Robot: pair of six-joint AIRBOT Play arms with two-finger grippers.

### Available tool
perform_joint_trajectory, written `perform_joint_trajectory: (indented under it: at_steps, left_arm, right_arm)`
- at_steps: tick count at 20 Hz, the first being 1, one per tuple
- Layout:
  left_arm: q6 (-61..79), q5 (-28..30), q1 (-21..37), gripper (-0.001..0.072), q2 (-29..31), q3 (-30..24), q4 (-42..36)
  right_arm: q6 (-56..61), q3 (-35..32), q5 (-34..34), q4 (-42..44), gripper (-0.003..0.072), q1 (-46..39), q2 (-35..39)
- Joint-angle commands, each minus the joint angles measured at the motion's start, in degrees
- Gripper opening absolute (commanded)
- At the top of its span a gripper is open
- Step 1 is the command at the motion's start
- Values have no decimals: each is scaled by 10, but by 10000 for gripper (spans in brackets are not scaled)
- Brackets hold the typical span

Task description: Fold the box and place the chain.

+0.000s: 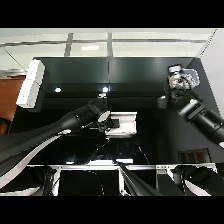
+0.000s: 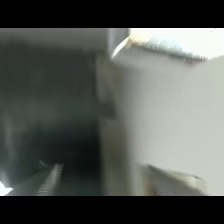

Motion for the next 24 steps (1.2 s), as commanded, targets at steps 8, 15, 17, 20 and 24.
perform_joint_trajectory:
  at_steps: [8,15,17,20,24]
  left_arm:
    - [0,0,0,27,0,0,0]
    - [0,0,0,27,0,0,0]
    - [0,0,0,27,0,0,0]
    - [0,0,0,27,0,0,0]
    - [0,0,0,27,0,0,0]
  right_arm:
    - [-78,389,43,232,707,-303,-332]
    - [-99,657,246,266,706,-359,-543]
    - [-99,688,237,297,706,-379,-572]
    - [-98,692,210,304,705,-385,-584]
    - [-99,692,193,306,527,-386,-598]
